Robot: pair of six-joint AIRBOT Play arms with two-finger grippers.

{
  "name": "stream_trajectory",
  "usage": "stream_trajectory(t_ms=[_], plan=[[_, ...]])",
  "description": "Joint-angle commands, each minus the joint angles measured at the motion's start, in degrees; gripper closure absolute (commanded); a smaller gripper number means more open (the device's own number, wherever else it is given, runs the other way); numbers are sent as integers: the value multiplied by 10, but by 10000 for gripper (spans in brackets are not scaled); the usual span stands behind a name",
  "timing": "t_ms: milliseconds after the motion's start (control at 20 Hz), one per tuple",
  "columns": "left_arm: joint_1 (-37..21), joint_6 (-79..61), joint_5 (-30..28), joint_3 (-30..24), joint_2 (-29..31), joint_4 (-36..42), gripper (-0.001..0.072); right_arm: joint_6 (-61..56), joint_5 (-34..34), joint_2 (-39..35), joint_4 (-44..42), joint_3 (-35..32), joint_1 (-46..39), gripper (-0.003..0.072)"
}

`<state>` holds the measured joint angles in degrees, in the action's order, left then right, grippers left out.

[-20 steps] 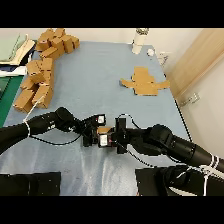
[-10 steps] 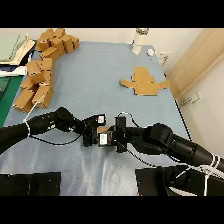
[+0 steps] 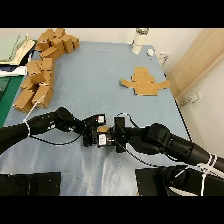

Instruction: Fold the box.

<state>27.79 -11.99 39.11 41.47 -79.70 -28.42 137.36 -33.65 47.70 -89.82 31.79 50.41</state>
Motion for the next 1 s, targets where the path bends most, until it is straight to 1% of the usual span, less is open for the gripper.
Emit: stream_trajectory(t_ms=[0,350,750,800,850,900,950], plan=[[0,0,0,0,0,0,181,0,-3,2,-7,0,0,569],[0,0,0,0,0,0,182,0,-33,2,-53,0,0,569],[0,0,0,0,0,0,181,0,-39,17,-70,0,0,568],[0,0,0,0,0,0,182,0,-40,14,-76,0,0,555],[0,0,0,0,0,0,181,-1,-40,4,-82,1,0,469],[0,0,0,0,0,0,181,-25,-43,-13,-84,3,0,440],[0,0,0,0,0,0,181,-73,-59,-36,-85,12,0,439]])
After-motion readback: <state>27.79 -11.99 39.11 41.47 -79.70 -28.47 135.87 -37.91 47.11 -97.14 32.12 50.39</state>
